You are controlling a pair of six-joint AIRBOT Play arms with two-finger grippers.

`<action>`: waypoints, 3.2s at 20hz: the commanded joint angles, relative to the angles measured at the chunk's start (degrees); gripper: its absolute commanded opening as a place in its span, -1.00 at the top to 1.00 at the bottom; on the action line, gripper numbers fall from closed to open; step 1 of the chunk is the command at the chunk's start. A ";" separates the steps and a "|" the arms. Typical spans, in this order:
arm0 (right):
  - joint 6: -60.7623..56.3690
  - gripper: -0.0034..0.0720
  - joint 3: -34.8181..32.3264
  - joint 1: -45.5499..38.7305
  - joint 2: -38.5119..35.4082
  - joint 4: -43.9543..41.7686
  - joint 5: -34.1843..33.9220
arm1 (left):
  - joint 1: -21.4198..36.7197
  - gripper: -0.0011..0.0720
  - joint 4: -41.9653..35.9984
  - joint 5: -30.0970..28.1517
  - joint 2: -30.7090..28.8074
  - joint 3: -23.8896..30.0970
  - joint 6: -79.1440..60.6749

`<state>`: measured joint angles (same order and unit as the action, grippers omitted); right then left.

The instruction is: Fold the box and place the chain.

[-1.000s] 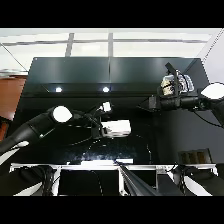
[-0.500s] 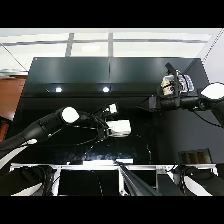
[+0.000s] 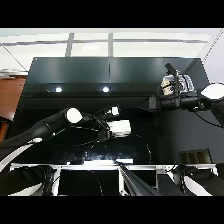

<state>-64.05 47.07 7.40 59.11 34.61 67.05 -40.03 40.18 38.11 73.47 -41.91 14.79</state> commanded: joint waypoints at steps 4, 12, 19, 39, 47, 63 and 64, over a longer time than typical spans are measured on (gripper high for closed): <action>-0.02 0.84 -0.02 0.00 -0.04 -0.02 -0.28 | -1.73 -1.00 2.62 -1.73 3.04 -0.02 0.26; -0.02 0.84 -0.02 0.00 -0.04 -0.02 -0.48 | 0.20 -0.01 3.30 -1.70 0.42 -0.04 1.36; -0.07 0.84 0.00 0.00 -0.04 -0.07 -0.46 | 29.18 -0.01 4.81 -1.29 -4.55 -2.73 12.85; -0.35 0.84 0.00 0.28 -0.04 -3.28 -0.46 | 61.70 -0.24 28.13 4.15 37.90 -53.57 33.51; 0.04 0.84 0.02 0.63 -0.04 -6.19 -0.70 | 61.20 -1.00 27.93 16.02 32.33 -64.28 41.77; -15.06 0.84 1.01 -6.21 -20.65 34.97 0.94 | 37.16 0.90 26.93 22.91 -17.40 -28.04 63.19; -15.06 0.84 0.52 -6.21 -20.87 35.10 0.42 | 34.36 0.90 26.91 17.27 -23.80 -18.64 63.58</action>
<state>-76.20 47.99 1.50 41.10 62.30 67.11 1.83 66.81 71.77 65.71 -81.80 76.64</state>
